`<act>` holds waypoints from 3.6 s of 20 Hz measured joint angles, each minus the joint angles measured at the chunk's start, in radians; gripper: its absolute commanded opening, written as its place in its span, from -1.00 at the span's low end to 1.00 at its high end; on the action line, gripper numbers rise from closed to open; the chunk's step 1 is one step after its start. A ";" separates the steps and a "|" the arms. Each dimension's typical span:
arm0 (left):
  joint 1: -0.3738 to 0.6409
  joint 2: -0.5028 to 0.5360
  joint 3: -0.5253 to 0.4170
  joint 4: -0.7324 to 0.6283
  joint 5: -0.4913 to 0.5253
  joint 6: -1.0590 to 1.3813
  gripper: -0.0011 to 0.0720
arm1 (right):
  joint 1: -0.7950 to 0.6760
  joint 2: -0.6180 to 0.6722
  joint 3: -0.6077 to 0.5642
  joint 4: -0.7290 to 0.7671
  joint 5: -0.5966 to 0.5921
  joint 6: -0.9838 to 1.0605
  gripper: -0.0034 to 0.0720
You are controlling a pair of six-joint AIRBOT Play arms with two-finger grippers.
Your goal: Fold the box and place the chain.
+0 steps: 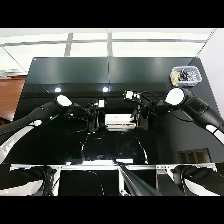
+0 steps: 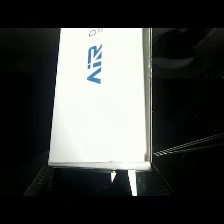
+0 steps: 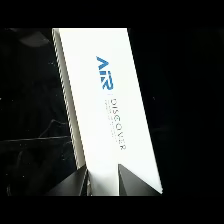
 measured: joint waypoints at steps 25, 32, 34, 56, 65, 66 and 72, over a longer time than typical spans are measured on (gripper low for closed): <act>0.000 0.000 0.000 0.000 0.002 -0.003 0.28 | -0.030 0.044 0.013 -0.007 0.078 0.193 -0.65; 0.000 0.000 0.000 0.000 0.000 -0.002 0.28 | -0.101 0.087 -0.061 0.113 0.182 0.563 -0.87; 0.000 0.000 0.000 0.000 0.000 -0.001 0.27 | -0.103 0.089 -0.113 0.255 0.136 0.583 -0.87; 0.000 0.000 0.000 -0.003 -0.005 -0.002 0.28 | -0.113 -0.097 -0.163 0.445 -0.026 0.577 -0.87; 0.006 0.029 0.001 0.011 -0.006 -0.054 0.98 | -0.391 0.164 -0.105 0.238 0.296 0.660 -0.87; 0.010 0.038 0.001 0.022 -0.008 -0.080 0.98 | -0.418 0.191 -0.103 0.203 0.317 0.677 -0.87; 0.008 0.108 0.021 0.026 -0.092 -0.160 0.98 | -0.523 0.287 -0.101 0.095 0.376 0.716 -0.87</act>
